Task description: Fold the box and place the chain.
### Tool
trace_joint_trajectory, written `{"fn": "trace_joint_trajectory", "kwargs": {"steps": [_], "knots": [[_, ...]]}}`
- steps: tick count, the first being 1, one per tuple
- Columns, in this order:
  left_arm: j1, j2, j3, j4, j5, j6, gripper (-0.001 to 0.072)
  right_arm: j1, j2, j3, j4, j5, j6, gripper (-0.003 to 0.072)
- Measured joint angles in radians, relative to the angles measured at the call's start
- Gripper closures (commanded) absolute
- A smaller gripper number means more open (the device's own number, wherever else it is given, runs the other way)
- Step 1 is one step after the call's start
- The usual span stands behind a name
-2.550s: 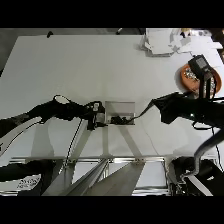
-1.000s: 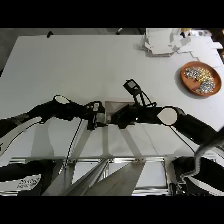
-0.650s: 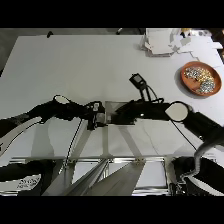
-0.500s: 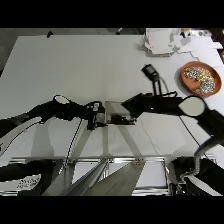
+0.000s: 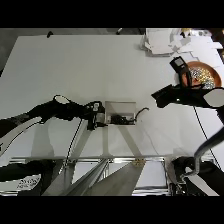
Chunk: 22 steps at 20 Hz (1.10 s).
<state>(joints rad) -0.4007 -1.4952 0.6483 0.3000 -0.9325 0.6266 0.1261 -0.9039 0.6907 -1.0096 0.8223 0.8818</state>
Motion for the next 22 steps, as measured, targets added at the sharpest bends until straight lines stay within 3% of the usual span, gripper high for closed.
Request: {"fn": "trace_joint_trajectory", "kwargs": {"steps": [3, 7, 12, 18, 20, 22], "knots": [[0.0, 0.0, 0.0, 0.0, 0.0, 0.0, 0.0622, -0.005, -0.09, -0.03, 0.035, -0.002, -0.146, 0.0387], [0.0, 0.0, 0.0, 0.0, 0.0, 0.0, 0.0622, 0.032, -0.209, -0.047, 0.029, -0.021, -0.27, 0.0389], [0.0, 0.0, 0.0, 0.0, 0.0, 0.0, 0.0622, 0.078, -0.291, -0.051, -0.055, -0.067, -0.252, 0.0389], [0.0, 0.0, 0.0, 0.0, 0.0, 0.0, 0.0622, 0.091, -0.328, -0.051, -0.151, -0.107, -0.231, 0.04], [0.0, 0.0, 0.0, 0.0, 0.0, 0.0, 0.0622, 0.092, -0.341, -0.051, -0.162, -0.118, -0.231, 0.0465], [0.0, 0.0, 0.0, 0.0, 0.0, 0.0, 0.0622, 0.092, -0.356, -0.051, -0.166, -0.124, -0.228, 0.0472]]}}
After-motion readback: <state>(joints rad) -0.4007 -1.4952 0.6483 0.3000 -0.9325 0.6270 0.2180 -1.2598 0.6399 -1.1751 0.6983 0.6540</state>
